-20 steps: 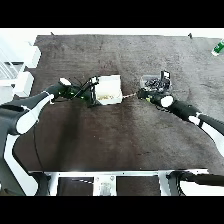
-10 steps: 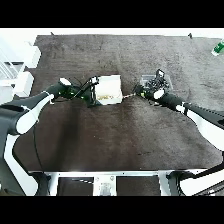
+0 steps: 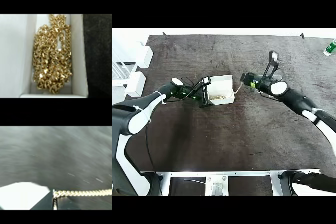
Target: Fold the box and place the chain.
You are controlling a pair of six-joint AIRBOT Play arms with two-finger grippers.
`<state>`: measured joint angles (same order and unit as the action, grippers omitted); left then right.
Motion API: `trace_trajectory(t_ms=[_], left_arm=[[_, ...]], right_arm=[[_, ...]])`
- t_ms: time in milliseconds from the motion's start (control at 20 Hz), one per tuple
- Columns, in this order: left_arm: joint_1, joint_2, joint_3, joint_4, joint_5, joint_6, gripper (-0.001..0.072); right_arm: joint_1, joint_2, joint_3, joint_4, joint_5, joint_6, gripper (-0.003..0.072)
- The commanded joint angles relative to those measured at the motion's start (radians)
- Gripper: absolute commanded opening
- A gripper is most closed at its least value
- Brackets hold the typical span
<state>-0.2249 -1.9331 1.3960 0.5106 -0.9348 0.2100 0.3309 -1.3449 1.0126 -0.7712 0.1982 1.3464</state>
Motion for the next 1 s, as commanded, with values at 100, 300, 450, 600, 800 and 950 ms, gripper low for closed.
trace_trajectory(t_ms=[100, 300, 450, 600, 800, 950], left_arm=[[-0.001, 0.001, 0.0, 0.0, 0.0, 0.0, 0.0466], [-0.001, 0.001, 0.0, 0.0, 0.0, 0.0, 0.0467], [-0.001, 0.001, 0.0, 0.0, 0.0, 0.0, 0.0467], [-0.001, 0.001, 0.0, 0.0, 0.0, 0.0, 0.0467], [-0.001, 0.001, 0.0, 0.0, 0.0, 0.0, 0.0467], [-0.001, 0.001, 0.0, 0.0, 0.0, 0.0, 0.0467]], right_arm=[[0.127, 0.211, 0.01, 0.002, 0.012, -0.05, 0.0009], [0.245, 0.212, 0.069, 0.002, -0.016, -0.094, 0.0009], [0.266, 0.195, 0.078, 0.001, -0.062, -0.095, 0.0008], [0.267, 0.171, 0.099, 0.002, -0.078, -0.103, 0.0008], [0.279, 0.146, 0.118, 0.002, -0.079, -0.143, 0.0007], [0.279, 0.12, 0.126, 0.002, -0.079, -0.144, 0.0007]])
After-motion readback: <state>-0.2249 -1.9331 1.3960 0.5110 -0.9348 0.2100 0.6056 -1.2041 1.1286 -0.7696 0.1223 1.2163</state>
